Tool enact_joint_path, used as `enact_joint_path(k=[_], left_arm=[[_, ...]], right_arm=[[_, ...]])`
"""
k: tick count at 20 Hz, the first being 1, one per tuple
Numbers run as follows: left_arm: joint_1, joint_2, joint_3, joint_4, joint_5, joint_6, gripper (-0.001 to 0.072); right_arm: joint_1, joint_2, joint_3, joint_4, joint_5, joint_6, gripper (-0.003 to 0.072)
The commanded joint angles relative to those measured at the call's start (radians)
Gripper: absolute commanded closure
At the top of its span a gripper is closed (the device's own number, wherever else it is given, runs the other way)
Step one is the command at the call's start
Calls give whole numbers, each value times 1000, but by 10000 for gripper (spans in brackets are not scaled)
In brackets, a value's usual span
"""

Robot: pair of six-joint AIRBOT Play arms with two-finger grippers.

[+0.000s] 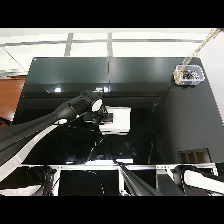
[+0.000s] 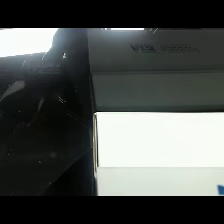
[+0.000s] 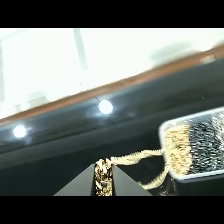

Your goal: Fold the box and place the chain.

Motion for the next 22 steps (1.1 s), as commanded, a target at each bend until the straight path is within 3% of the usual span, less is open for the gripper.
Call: enact_joint_path(k=[1, 5, 8, 15, 22], left_arm=[[0, 1, 0, 0, -23, 0, 680], [1, 1, 0, 1, -26, 0, 680], [0, 1, 0, 1, -26, 0, 680], [0, 1, 0, 1, -26, 0, 680], [0, 1, 0, 1, -26, 0, 680]], right_arm=[[-1, 149, 0, 116, 96, -80, 671], [34, 232, -6, 201, 294, -119, 670], [150, 262, -101, 201, 402, -143, 670], [425, 268, -360, 263, 361, -171, 669], [499, 267, -369, 509, 281, -183, 669]])
